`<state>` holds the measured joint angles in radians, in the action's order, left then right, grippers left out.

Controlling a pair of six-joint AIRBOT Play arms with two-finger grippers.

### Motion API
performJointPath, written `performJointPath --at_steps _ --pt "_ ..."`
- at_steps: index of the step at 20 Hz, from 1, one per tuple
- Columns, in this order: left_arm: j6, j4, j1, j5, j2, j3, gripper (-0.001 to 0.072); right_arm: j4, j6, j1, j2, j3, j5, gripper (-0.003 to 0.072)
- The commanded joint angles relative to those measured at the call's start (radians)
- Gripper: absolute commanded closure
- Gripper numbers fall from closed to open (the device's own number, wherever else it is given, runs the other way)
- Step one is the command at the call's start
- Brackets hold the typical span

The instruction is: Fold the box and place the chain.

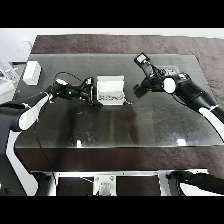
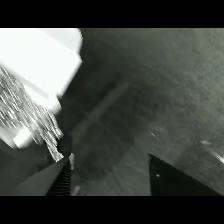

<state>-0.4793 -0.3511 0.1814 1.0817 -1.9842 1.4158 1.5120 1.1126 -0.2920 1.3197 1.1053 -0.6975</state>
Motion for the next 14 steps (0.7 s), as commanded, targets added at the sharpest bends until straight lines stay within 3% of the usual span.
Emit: performJointPath --at_steps 1,3,7,14 --pt "0.0 0.0 0.0 -0.001 0.001 0.0 0.0152 -0.218 -0.464 0.109 0.018 -0.058 -0.019 0.0243" --pt "0.0 0.0 0.0 -0.001 0.001 0.0 0.0152 -0.419 -0.687 0.156 0.061 -0.058 -0.019 0.024" --pt "0.0 0.0 0.0 -0.008 0.001 0.0 0.0152 -0.774 -1.114 0.196 0.155 -0.058 -0.075 0.0151" --pt "0.0 0.0 0.0 -0.008 0.001 0.0 0.0152 -0.888 -1.301 0.194 0.315 0.01 -0.204 0.0118"
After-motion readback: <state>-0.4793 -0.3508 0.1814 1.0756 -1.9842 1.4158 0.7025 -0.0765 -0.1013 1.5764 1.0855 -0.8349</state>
